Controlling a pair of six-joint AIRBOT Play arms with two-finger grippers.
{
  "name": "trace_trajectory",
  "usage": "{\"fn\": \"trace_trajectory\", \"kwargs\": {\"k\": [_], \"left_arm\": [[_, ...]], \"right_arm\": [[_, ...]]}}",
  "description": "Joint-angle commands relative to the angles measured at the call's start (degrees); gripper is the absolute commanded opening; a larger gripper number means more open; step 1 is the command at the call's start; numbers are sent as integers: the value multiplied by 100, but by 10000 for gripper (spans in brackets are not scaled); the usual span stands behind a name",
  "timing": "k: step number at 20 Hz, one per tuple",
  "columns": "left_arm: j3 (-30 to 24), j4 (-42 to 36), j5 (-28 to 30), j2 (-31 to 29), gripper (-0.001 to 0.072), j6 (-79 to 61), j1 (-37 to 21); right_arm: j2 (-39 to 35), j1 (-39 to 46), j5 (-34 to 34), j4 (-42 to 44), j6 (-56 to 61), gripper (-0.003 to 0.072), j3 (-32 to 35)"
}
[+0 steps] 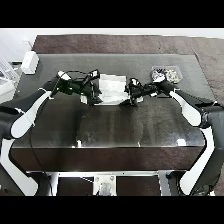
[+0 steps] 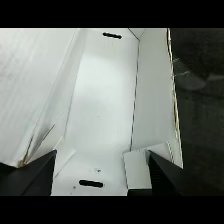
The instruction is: Fold the box and place the chain.
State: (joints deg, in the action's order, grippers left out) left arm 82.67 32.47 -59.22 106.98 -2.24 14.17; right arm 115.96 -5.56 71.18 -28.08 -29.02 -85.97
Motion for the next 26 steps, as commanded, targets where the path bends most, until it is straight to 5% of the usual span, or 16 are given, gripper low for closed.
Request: {"fn": "trace_trajectory", "kwargs": {"k": [1, 14, 15, 18, 21, 22, 26], "left_arm": [[-2, 13, -22, 31, 667, 68, 42], [15, 50, 22, 42, 665, -278, 76], [39, 63, -39, 39, 627, -275, 72], [140, 269, -337, 39, 313, -275, 72], [278, 566, -603, 35, 76, -278, 72], [323, 706, -682, 28, 23, -278, 72], [326, 1165, -721, -310, 21, -278, 39]], "right_arm": [[-2, -4, 2, 2, 4, 516, 0], [-2, -4, 2, 2, 4, 516, 0], [-2, -4, 2, 2, 4, 516, 0], [-2, -4, 2, 0, 4, 516, 0], [-2, -4, 2, 2, 4, 516, 0], [-2, -4, 2, 2, 4, 516, 0], [-2, -4, 2, 2, 4, 516, 0]]}}
